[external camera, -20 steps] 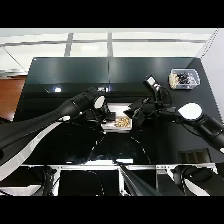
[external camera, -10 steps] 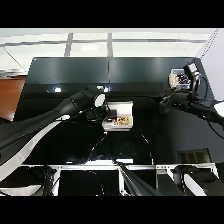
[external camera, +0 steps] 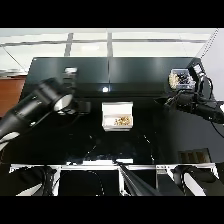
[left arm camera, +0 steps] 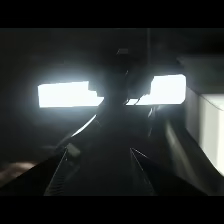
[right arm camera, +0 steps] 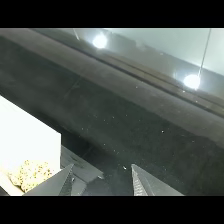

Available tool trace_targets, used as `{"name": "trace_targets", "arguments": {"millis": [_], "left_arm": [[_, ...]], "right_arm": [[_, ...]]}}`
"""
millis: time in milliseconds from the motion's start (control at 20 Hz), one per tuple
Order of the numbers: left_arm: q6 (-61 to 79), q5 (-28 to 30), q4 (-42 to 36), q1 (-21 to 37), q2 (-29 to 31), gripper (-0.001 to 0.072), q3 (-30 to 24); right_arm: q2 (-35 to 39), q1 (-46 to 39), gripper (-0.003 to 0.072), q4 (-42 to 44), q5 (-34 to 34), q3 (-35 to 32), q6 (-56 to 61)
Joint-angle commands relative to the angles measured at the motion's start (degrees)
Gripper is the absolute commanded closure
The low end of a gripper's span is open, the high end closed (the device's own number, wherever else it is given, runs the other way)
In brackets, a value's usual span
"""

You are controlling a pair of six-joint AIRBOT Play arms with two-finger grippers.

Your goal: Fold the box and place the chain.

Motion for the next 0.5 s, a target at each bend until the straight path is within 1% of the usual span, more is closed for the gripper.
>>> {"name": "trace_targets", "arguments": {"millis": [0, 50, 100, 150, 200, 250, 300, 350, 400, 450], "left_arm": [[4.07, 25.16, -19.21, 10.32, 7.54, 0.0248, -17.46], [14.69, 32.52, -30.69, 13.22, 7.41, 0.0248, -22.08], [30.47, 37.00, -44.41, 16.13, 6.86, 0.0248, -25.92], [47.01, 37.09, -56.17, 18.88, 6.01, 0.0249, -28.11], [66.40, 33.97, -66.18, 21.14, 4.92, 0.0255, -29.00], [83.36, 29.07, -71.82, 22.18, 3.91, 0.0269, -29.00], [97.48, 25.09, -74.38, 22.29, 3.06, 0.0266, -28.98], [107.49, 23.76, -74.47, 21.99, 2.69, 0.0264, -28.98], [116.93, 24.15, -74.07, 21.51, 2.60, 0.0162, -28.98], [125.11, 24.74, -74.03, 21.05, 2.56, -0.0001, -29.00]], "right_arm": [[0.04, -0.07, 0.0256, -0.07, 0.11, -0.04, -0.02], [0.04, -0.07, 0.0256, -0.07, 0.28, -0.04, -0.02], [0.04, -0.07, 0.0256, -0.11, 0.55, -0.04, -0.04], [0.04, -0.07, 0.0256, -0.11, 0.85, -0.04, -0.02], [0.04, -0.07, 0.0256, -0.13, 1.18, -0.04, -0.04], [0.04, -0.07, 0.0256, -0.39, 1.36, -0.04, -0.04], [0.04, -0.07, 0.0256, -0.96, 1.51, -0.04, -0.02], [0.04, -0.07, 0.0256, -1.79, 1.77, -0.04, -0.02], [0.04, -0.07, 0.0256, -2.82, 1.97, -0.04, 0.00], [0.04, -0.07, 0.0256, -3.37, 2.10, -0.04, 0.00]]}}
